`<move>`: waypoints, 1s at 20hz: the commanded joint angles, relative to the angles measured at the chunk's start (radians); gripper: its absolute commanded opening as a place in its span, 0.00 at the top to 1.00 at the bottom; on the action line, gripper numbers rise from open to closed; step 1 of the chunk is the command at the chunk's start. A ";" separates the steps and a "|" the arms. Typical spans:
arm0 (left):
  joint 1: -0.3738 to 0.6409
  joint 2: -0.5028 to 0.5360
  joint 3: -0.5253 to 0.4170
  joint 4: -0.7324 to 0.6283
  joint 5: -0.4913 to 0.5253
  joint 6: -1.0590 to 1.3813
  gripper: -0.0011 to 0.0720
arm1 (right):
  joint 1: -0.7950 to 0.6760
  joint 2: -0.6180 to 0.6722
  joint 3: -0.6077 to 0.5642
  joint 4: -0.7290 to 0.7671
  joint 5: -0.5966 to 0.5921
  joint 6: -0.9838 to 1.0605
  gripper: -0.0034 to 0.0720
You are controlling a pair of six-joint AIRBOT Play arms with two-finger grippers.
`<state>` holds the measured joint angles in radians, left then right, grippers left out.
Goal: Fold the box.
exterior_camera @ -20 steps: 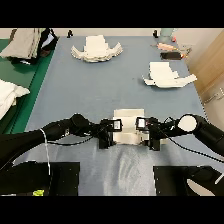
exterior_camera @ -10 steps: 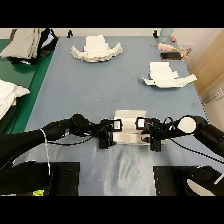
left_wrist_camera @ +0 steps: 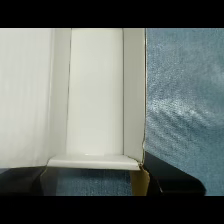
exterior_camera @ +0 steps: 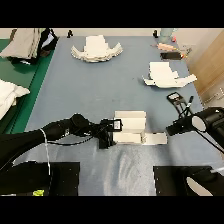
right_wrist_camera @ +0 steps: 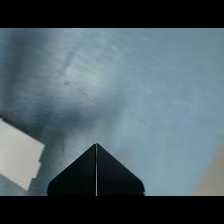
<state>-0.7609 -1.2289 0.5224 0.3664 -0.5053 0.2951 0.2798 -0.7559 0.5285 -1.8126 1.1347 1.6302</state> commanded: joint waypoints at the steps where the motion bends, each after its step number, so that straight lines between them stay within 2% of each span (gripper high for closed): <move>1: 0.000 0.001 0.000 0.000 0.000 0.000 0.27 | -0.171 -0.068 -0.006 0.115 0.063 0.228 0.95; 4: 0.000 0.001 0.000 0.000 0.000 0.000 0.27 | -0.204 -0.154 -0.011 0.447 0.030 0.014 0.95; 6: 0.000 0.001 0.000 0.000 0.000 0.000 0.27 | -0.203 -0.200 -0.011 0.586 0.036 -0.074 0.95; 11: 0.000 0.001 0.000 0.000 0.000 0.000 0.27 | -0.203 -0.177 -0.009 0.757 0.100 -0.185 0.95; 17: 0.000 0.001 0.000 0.000 0.000 0.000 0.27 | -0.203 -0.092 -0.010 0.859 0.148 -0.248 0.93; 18: 0.000 0.001 0.000 0.000 0.000 0.000 0.27 | -0.203 -0.092 -0.010 0.880 0.151 -0.263 0.79; 19: 0.000 0.001 0.000 0.000 0.000 0.000 0.27 | -0.202 -0.093 -0.010 0.906 0.150 -0.281 0.59; 20: 0.000 0.001 0.000 0.000 0.000 0.000 0.27 | -0.199 -0.093 -0.010 0.935 0.147 -0.303 0.55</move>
<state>-0.7609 -1.2289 0.5224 0.3668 -0.5056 0.2951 0.0776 -0.8577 0.5182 -0.9630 1.2701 1.3849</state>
